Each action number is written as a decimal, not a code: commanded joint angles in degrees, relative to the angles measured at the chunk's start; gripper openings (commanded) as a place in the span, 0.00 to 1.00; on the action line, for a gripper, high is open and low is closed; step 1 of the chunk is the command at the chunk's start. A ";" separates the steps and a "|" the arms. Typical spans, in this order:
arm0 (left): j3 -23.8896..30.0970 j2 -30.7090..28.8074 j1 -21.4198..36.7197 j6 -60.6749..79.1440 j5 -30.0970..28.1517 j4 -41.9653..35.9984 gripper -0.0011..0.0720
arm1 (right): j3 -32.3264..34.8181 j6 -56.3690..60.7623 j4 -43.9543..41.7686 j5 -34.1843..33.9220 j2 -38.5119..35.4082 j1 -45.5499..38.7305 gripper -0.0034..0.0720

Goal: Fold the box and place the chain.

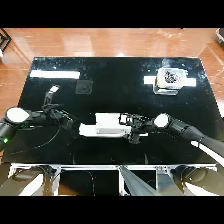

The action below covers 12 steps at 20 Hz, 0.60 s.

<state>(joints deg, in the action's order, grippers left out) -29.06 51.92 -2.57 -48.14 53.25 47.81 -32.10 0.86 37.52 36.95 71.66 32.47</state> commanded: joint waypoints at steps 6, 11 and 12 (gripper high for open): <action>0.63 15.06 7.28 -17.79 9.46 1.07 0.04 | 0.02 0.00 0.02 0.09 0.04 0.04 0.38; 1.99 24.17 4.63 -14.91 7.65 -7.61 0.04 | 0.02 0.00 0.02 0.09 0.04 0.04 0.38; 2.12 24.33 3.06 -14.91 5.57 -8.79 0.04 | 0.04 0.02 0.02 0.09 0.04 0.04 0.38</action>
<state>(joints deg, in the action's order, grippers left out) -27.59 72.88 2.59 -63.90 62.22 43.38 -32.10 0.84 37.54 37.04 71.66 32.47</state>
